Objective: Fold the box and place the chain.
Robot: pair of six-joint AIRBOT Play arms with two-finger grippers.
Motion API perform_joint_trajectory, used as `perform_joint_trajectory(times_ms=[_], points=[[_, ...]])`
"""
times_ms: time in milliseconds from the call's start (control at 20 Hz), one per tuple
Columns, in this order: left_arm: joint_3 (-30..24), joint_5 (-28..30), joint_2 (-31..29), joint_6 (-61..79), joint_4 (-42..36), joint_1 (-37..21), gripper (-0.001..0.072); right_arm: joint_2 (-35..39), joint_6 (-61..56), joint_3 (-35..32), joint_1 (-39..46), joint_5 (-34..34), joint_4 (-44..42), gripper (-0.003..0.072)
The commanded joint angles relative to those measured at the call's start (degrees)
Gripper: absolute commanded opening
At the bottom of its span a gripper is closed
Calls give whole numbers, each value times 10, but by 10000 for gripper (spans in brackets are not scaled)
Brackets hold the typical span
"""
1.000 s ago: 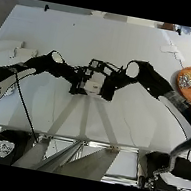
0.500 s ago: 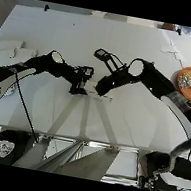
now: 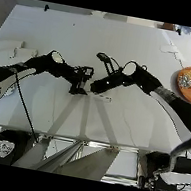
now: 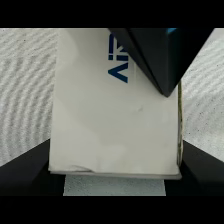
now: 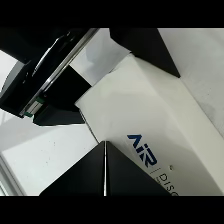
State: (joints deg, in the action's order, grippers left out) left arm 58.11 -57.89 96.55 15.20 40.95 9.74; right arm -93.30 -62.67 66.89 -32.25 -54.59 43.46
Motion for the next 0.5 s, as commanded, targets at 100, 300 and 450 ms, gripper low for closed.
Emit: perform_joint_trajectory(times_ms=[100,300,450], points=[[1,0,0,-2,-1,0,486,-2,-2,0,-1,0,-1,10],[1,0,0,-2,-1,0,486,35,18,0,5,23,-4,9],[1,0,0,-2,-2,0,486,74,22,0,19,47,2,9]])
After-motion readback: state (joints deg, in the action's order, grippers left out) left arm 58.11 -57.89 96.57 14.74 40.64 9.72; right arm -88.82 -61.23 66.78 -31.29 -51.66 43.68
